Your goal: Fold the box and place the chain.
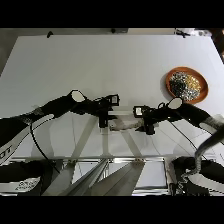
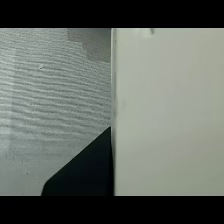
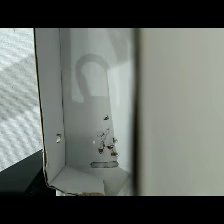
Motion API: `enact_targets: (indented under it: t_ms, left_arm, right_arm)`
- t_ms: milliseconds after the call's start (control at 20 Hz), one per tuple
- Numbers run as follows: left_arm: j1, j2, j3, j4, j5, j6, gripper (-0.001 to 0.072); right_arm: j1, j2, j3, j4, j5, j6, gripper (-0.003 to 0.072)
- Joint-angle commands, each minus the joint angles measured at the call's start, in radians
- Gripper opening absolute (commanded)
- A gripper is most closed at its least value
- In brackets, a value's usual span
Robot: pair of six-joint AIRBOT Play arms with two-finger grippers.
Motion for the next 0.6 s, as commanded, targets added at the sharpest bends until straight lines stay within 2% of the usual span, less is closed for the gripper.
enact_targets:
  t_ms: [0,400,450,500,550]
  left_arm:
    - [-0.001,0.000,0.001,0.000,0.000,0.000,0.0012]
    - [0.002,0.003,0.001,0.002,-0.011,0.000,0.0022]
    - [0.003,0.011,0.001,0.008,-0.011,0.000,0.0111]
    - [0.005,0.024,0.001,0.018,-0.011,0.000,0.0254]
    - [0.010,0.043,0.001,0.020,-0.010,-0.003,0.0302]
  right_arm:
    - [0.000,0.000,0.001,0.000,-0.121,0.001,0.0554]
    - [0.000,0.000,0.001,0.000,-0.121,0.001,0.0554]
    - [0.000,0.000,0.001,0.000,-0.120,0.001,0.0554]
    - [0.000,0.000,0.001,0.000,-0.121,0.001,0.0554]
    - [0.000,0.001,0.001,0.000,-0.119,0.001,0.0554]
